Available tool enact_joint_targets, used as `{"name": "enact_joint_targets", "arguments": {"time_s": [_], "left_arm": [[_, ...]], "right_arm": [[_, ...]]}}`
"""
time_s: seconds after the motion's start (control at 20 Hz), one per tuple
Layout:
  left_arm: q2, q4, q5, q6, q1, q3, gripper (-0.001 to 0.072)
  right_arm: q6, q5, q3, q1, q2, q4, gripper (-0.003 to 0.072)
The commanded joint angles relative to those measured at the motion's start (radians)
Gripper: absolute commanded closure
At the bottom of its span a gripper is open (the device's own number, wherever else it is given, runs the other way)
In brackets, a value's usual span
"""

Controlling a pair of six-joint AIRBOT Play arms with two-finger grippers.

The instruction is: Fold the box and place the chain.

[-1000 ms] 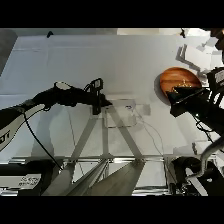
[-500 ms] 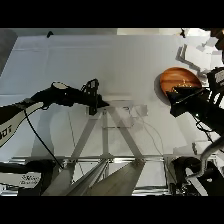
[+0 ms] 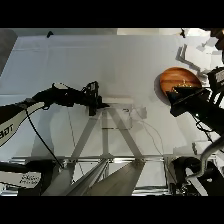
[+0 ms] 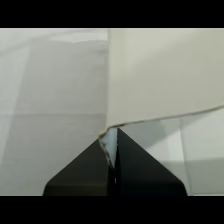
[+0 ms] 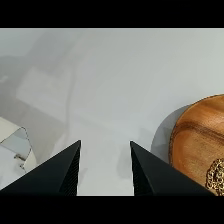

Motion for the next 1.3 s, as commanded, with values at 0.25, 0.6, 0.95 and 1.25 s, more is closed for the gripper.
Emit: {"name": "enact_joint_targets", "arguments": {"time_s": [0.25,0.6,0.95,1.25], "left_arm": [[-0.008,-0.003,0.023,0.026,-0.001,0.002,0.0708],[-0.008,-0.003,0.025,0.025,-0.001,0.002,0.0705],[-0.008,-0.003,0.024,0.025,-0.001,0.002,0.0701],[-0.008,-0.003,0.024,0.024,-0.001,0.002,0.0701]], "right_arm": [[0.004,-0.025,0.0,0.0,0.0,0.0,0.0349],[0.003,-0.025,0.0,0.0,0.0,0.0,0.0349],[-0.016,-0.085,0.001,0.0,0.004,0.095,0.0349],[-0.415,0.156,0.0,0.001,0.004,0.316,0.0345]]}}
